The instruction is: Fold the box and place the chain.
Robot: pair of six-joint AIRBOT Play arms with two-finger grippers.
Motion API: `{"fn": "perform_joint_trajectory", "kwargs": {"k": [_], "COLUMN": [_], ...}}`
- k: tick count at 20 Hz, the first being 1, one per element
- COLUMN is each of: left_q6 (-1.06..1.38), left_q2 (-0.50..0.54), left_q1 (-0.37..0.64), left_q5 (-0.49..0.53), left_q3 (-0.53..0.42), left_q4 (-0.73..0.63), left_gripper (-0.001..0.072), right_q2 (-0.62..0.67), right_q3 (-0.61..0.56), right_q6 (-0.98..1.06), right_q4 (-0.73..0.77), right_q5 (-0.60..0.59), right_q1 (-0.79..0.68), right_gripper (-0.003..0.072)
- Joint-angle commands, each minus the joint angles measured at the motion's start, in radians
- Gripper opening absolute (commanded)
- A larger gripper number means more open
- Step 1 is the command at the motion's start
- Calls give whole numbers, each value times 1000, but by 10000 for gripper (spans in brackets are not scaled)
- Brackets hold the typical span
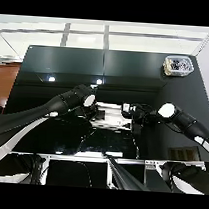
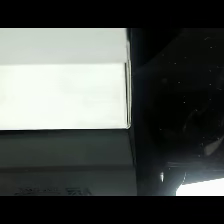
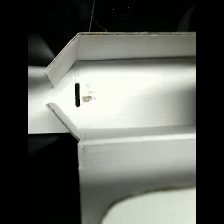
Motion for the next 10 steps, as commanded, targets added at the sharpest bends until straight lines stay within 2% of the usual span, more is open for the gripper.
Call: {"fn": "perform_joint_trajectory", "kwargs": {"k": [1, 3, 7, 10], "left_q6": [0, 0, 0, 0], "left_q2": [0, 0, 0, 0], "left_q1": [0, 0, 0, 0], "left_q5": [0, 0, 0, 1], "left_q3": [1, 1, 1, 1], "left_q4": [0, 0, 0, 0], "left_gripper": [27, 27, 27, 27], "right_q2": [-11, -29, -64, -93], "right_q3": [0, 1, 1, 1], "right_q6": [4, 4, 4, 5], "right_q4": [38, 69, 226, 266], "right_q5": [8, -10, -48, -73], "right_q1": [19, 32, 57, 95], "right_gripper": [239, 233, 233, 233]}}
